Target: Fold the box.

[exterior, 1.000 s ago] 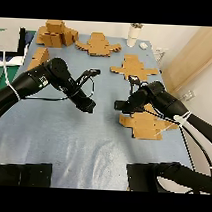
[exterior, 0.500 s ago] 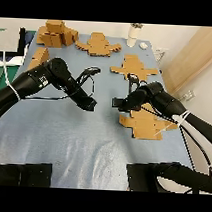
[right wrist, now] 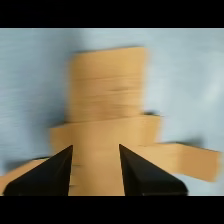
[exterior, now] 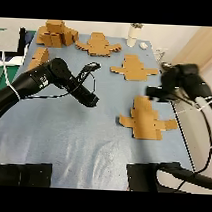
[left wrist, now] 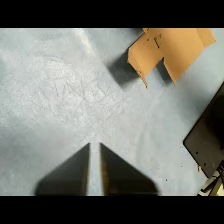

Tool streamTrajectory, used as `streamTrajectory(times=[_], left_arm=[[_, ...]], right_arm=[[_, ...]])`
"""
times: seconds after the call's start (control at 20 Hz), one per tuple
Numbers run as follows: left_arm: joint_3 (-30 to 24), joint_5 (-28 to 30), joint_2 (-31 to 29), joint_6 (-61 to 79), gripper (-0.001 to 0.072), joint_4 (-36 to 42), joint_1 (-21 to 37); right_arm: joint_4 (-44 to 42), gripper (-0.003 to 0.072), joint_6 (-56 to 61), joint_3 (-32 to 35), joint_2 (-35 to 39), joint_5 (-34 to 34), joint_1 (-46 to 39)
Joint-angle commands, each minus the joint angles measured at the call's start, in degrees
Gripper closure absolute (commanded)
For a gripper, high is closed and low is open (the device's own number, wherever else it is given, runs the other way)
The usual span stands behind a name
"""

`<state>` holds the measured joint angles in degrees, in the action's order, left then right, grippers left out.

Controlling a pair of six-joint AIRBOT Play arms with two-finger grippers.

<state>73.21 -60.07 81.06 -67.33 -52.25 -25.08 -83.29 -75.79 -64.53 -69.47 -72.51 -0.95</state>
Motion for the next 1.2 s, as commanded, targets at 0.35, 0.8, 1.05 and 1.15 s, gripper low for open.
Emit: streamTrajectory(times=[0.35,0.8,1.05,1.15], left_arm=[[0.0,1.1,0.0,-0.2,0.0137,2.4,0.0],[0.0,-1.6,0.0,-0.2,0.0136,3.0,0.1],[0.1,-3.5,0.0,0.0,0.0136,5.2,0.1],[0.1,-3.5,0.0,0.7,0.0136,6.1,0.2]], right_arm=[[-0.8,0.0089,-25.6,7.1,-0.7,-5.3,-30.5],[-10.5,0.0249,-34.0,7.1,-8.0,-7.8,-31.2],[-25.8,0.0642,-40.8,7.1,-5.2,-10.6,-30.7],[-29.9,0.0682,-41.5,7.1,-4.2,-11.4,-29.3]])
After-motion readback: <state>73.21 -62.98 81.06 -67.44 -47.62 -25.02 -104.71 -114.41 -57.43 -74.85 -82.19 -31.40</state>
